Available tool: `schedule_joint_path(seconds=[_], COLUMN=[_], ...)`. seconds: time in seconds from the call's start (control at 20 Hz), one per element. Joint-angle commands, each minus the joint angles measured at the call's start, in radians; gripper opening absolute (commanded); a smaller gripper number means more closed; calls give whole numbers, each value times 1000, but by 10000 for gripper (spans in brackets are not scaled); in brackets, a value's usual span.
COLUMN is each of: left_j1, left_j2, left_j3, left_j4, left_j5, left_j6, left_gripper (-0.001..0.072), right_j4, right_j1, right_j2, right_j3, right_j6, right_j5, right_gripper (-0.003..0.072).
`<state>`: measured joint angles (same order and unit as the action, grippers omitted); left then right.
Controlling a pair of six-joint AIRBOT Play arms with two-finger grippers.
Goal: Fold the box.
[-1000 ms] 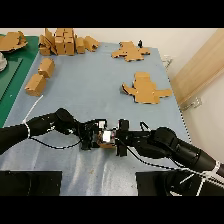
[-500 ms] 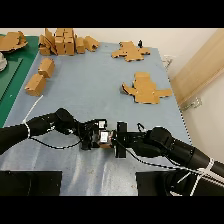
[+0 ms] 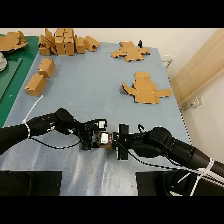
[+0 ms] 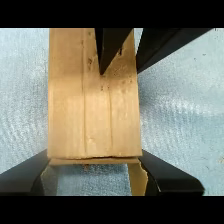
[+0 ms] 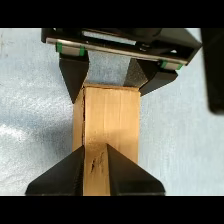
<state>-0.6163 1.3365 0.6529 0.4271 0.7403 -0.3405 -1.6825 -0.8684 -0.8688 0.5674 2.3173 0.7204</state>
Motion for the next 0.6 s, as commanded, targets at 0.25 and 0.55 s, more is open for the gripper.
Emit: schedule_joint_path(seconds=[0.25,0.55], left_j1=[0,0], left_j2=[0,0], left_j3=[0,0], left_j4=[0,0], left_j5=[0,0], left_j6=[0,0], left_gripper=[404,404], right_j4=[-19,-28], right_j1=[2,3], right_j2=[93,303], right_j3=[3,0], right_j6=[-198,-1003], right_j5=[42,203], right_gripper=[226,2])
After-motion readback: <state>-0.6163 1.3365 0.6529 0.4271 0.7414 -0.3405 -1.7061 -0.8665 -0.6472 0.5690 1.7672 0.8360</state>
